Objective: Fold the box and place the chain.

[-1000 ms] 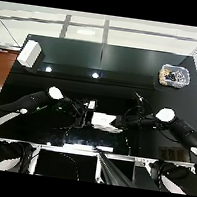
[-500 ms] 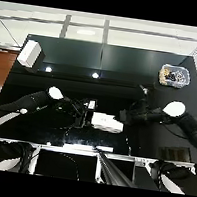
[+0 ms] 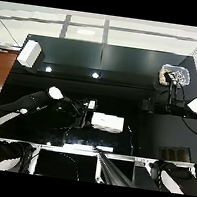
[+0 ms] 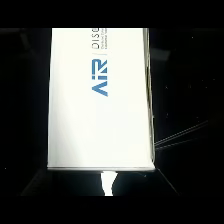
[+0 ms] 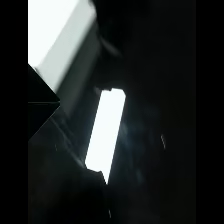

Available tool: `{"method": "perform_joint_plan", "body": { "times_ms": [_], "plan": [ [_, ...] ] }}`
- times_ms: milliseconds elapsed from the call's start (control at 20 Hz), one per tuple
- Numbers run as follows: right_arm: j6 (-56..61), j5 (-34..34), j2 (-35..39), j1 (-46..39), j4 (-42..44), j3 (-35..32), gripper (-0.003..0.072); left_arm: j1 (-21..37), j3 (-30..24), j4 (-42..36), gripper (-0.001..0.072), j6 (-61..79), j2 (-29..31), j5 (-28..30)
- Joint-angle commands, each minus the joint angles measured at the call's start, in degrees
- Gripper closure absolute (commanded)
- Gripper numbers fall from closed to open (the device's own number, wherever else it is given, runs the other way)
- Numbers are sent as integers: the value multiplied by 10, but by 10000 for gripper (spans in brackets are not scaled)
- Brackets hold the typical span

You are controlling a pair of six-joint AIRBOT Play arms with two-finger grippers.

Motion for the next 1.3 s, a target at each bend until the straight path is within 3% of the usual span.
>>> {"method": "perform_joint_plan", "body": {
  "times_ms": [0, 350, 550, 750, 1000, 1250],
  "plan": [
    [19, -20, 2, -12, -49, 2, 672, 0, 2, 3, -1, -4, 5, -2],
    [20, -18, 9, -13, -48, 2, 672, 0, 33, 120, -1, -179, 102, -47],
    [22, -32, 9, -13, -46, 2, 672, -17, 73, 122, 0, -229, 107, -50],
    [22, -40, 9, -13, -30, 2, 671, -71, 114, 122, 1, -258, 52, 29],
    [22, -40, 9, -13, -29, 2, 671, -116, 175, 122, 1, -284, -27, 19],
    [22, -41, 9, -13, -29, 2, 672, -121, 199, 140, 1, -315, -57, -35]
  ]
}}
